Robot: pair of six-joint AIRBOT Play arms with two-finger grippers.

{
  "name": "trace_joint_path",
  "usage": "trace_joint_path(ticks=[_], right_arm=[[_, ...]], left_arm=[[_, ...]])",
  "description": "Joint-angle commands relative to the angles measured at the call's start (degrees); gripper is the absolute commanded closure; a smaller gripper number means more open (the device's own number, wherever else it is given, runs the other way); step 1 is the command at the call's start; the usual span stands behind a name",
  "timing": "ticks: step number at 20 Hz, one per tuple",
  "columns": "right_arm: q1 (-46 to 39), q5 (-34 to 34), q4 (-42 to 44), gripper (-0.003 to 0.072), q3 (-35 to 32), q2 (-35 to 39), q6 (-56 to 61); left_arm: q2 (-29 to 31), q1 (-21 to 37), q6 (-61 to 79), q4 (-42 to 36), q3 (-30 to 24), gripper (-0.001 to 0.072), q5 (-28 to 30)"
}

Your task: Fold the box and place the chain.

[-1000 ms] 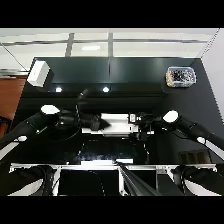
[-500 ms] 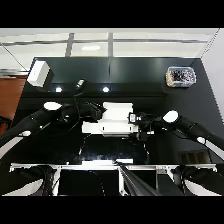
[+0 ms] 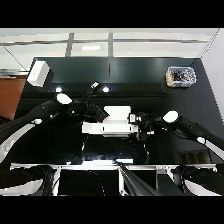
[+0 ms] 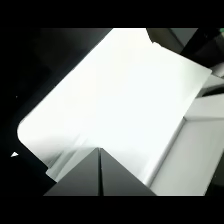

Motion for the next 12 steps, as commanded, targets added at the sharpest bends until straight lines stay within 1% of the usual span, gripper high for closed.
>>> trace_joint_path(ticks=[1,3,4,5,6,7,8,9,10,12], right_arm=[[0.0,-0.1,0.0,0.0495,0.0,0.0,0.0],[0.0,-0.1,0.0,0.0495,0.0,0.0,0.0],[0.0,-0.1,0.0,0.0495,0.0,0.0,0.0],[0.0,-0.1,0.0,0.0495,0.0,0.0,0.0],[0.0,-0.1,0.0,0.0495,0.0,0.0,0.0],[0.0,-0.1,0.0,0.0495,0.0,0.0,0.0],[0.0,-0.1,0.1,0.0495,0.0,0.0,0.0],[0.1,-0.1,0.0,0.0495,0.0,0.0,0.0],[0.0,-0.1,0.0,0.0495,0.0,0.0,0.0],[0.0,-0.1,0.0,0.0495,0.0,0.0,0.0]], left_arm=[[0.6,1.6,-4.5,10.5,4.8,0.0679,-7.5],[3.5,4.6,-7.1,14.1,7.0,0.068,-18.1],[5.7,6.3,-6.9,15.5,6.6,0.0685,-21.0],[8.3,8.0,-7.5,17.6,5.0,0.0686,-20.3],[11.1,9.9,-8.2,19.0,2.4,0.0686,-18.1],[14.1,12.0,-8.1,18.8,-1.0,0.0686,-15.9],[16.7,13.7,-5.8,17.2,-4.3,0.0684,-15.3],[18.5,14.4,0.0,15.5,-6.9,0.0677,-16.2],[19.7,14.1,7.8,15.2,-9.0,0.0542,-17.6],[20.1,12.4,23.0,15.2,-11.8,0.0026,-16.3]])
